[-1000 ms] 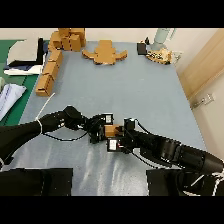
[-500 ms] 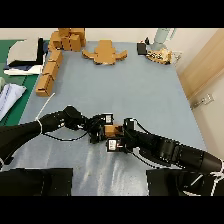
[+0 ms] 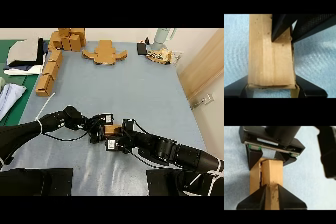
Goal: Fold the box.
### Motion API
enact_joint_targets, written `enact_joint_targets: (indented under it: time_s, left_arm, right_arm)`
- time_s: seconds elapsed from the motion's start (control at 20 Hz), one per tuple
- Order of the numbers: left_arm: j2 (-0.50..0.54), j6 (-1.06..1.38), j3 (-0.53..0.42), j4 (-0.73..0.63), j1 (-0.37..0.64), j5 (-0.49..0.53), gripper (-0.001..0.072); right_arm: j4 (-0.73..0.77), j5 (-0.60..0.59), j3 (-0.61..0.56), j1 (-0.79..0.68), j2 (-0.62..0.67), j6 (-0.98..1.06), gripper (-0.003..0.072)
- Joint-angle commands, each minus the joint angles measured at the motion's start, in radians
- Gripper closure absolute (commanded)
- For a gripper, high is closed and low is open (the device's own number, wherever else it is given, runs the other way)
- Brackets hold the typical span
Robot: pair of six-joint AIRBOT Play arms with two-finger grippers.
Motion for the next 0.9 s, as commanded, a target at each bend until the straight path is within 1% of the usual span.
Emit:
enact_joint_targets:
  time_s: [0.0, 0.55, 0.7, 0.85]
  left_arm:
    - [0.0, 0.0, 0.001, 0.0, 0.0, 0.0, 0.0191]
    - [0.0, 0.0, 0.001, 0.0, 0.0, 0.0, 0.0191]
    - [0.0, 0.0, 0.001, 0.0, 0.0, 0.0, 0.0191]
    - [0.0, 0.0, 0.001, 0.0, 0.0, 0.0, 0.0191]
  right_arm:
    - [0.032, 0.001, 0.0, 0.0, -0.001, 0.001, 0.0472]
    - [0.179, -0.034, -0.002, 0.0, -0.012, 0.0, 0.0472]
    - [0.187, -0.032, -0.002, 0.001, -0.039, 0.0, 0.0472]
    - [0.187, -0.032, 0.0, 0.001, -0.003, 0.001, 0.0471]
